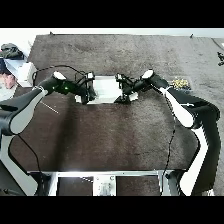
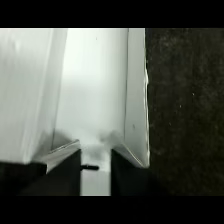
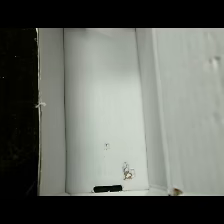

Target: Fold the box and place the chain.

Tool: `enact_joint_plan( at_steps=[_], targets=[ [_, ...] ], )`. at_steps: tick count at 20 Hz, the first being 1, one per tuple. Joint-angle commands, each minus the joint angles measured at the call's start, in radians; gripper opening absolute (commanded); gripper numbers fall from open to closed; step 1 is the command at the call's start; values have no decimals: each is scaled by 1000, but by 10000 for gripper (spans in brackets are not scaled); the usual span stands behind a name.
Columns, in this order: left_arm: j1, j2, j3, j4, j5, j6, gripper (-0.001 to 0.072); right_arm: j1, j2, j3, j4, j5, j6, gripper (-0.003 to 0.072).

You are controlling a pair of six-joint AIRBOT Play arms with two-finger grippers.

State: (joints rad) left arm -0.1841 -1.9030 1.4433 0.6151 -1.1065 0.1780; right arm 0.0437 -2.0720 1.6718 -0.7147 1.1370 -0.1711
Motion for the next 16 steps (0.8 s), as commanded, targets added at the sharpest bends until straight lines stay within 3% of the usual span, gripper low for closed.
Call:
enact_joint_plan(
  at_steps=[1, 3, 5, 8, 12, 16],
  targets=[
    [40, 3, 2, 10, -98, -4, 14, 1, -1, 0, 0, 0, -1, 536],
    [55, 21, 2, 8, -130, -5, 11, 1, -1, 0, 0, 0, -1, 535],
    [55, 79, 2, 24, -78, -53, 8, 1, -1, 0, 0, 0, -1, 536],
    [55, 202, 0, 140, 36, -278, 7, 1, -1, 0, 0, 0, -1, 535],
    [55, 277, -1, 270, 68, -620, 6, 1, -1, 0, 0, 0, -1, 536],
    [128, 280, -36, 186, 69, -789, 6, 1, -1, 0, 0, 0, -1, 536]
  ],
)
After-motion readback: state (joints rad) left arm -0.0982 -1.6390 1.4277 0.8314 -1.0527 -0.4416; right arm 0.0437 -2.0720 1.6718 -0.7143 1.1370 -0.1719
